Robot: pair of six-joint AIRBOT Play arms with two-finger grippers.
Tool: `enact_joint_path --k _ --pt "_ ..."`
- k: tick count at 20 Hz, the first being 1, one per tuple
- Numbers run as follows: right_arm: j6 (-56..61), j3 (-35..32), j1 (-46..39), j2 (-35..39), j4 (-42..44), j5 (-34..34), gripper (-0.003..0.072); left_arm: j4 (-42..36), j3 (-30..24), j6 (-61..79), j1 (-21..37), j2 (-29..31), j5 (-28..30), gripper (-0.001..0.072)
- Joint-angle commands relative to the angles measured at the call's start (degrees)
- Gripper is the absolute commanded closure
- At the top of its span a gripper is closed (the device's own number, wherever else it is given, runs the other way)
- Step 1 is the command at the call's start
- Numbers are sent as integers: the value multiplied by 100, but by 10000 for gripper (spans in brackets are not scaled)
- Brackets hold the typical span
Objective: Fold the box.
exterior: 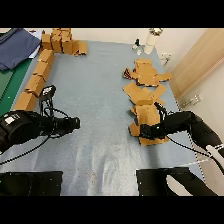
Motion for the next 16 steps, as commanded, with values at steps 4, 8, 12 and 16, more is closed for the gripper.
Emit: enact_joint_path --k 4,8,12,16 --pt "-37 4 -22 -7 24 50 682 2 2 2 2 -2 2 667" --pt "96 306 -85 -94 -37 28 679 2 2 2 2 -2 2 667" --pt "227 1598 -756 -409 -765 -216 356 2 4 2 2 -2 2 667" --pt "219 2638 -1672 -1102 -2092 -476 271 7 2 2 7 -2 240 667"
